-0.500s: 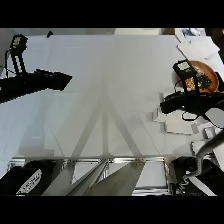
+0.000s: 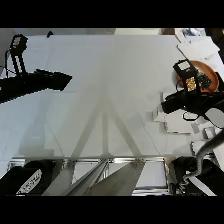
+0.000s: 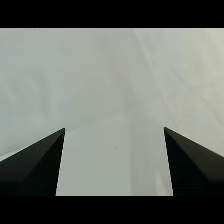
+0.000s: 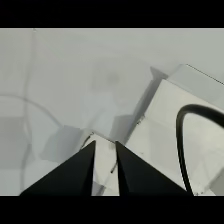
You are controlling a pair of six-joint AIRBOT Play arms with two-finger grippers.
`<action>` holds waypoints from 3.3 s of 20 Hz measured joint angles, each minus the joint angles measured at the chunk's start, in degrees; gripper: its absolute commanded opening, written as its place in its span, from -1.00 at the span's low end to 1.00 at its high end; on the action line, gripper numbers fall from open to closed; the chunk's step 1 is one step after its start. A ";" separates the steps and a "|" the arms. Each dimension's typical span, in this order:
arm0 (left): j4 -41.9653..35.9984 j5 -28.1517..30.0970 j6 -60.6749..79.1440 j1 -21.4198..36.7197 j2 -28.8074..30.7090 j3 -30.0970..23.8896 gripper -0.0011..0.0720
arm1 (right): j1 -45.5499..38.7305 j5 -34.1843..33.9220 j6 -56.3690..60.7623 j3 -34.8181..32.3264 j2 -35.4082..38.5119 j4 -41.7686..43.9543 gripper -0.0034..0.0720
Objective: Fold the box and place the chain.
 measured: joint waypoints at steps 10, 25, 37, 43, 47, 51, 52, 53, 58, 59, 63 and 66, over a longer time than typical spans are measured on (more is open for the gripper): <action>-0.02 0.00 0.00 0.00 0.00 0.00 0.92 | -14.53 13.92 1.22 0.00 -0.09 -19.85 0.01; -0.02 0.02 0.00 0.00 0.00 0.00 0.92 | -35.74 12.41 -11.98 0.02 -20.09 -16.50 0.16; -0.02 0.00 0.00 0.00 0.00 0.02 0.92 | -36.06 9.16 -13.40 0.02 -28.59 -17.31 -0.88; 0.00 0.00 0.02 0.00 0.00 0.02 0.92 | -36.06 10.47 -13.40 0.02 -25.33 -18.82 -0.88; -0.02 0.02 0.00 0.00 0.00 0.00 0.92 | -36.09 9.77 -14.75 0.02 -19.74 -15.04 -0.88; -0.02 0.02 0.00 0.00 0.00 0.02 0.92 | -36.06 9.20 -16.96 0.02 -13.81 -9.35 -0.88; -0.02 0.02 0.02 0.00 0.02 0.00 0.92 | -36.06 9.20 -17.22 0.02 -12.44 -8.09 -0.88; -0.02 0.02 0.02 0.00 0.00 0.00 0.92 | -36.06 9.09 -17.40 0.02 -11.17 -6.97 -0.88; -0.02 0.02 0.02 0.00 0.00 0.00 0.92 | -36.09 8.59 -19.45 0.02 -7.15 1.99 -0.88; -0.02 0.02 0.00 0.00 0.00 0.00 0.92 | -36.06 8.52 -20.83 0.02 -6.75 5.40 -0.88; 0.00 0.02 0.00 0.00 0.00 0.02 0.92 | -36.06 6.88 -26.73 0.02 -6.08 22.23 -0.87; 0.00 0.02 0.00 0.00 0.00 0.02 0.92 | -36.02 4.48 -31.71 0.02 -5.90 35.15 -0.87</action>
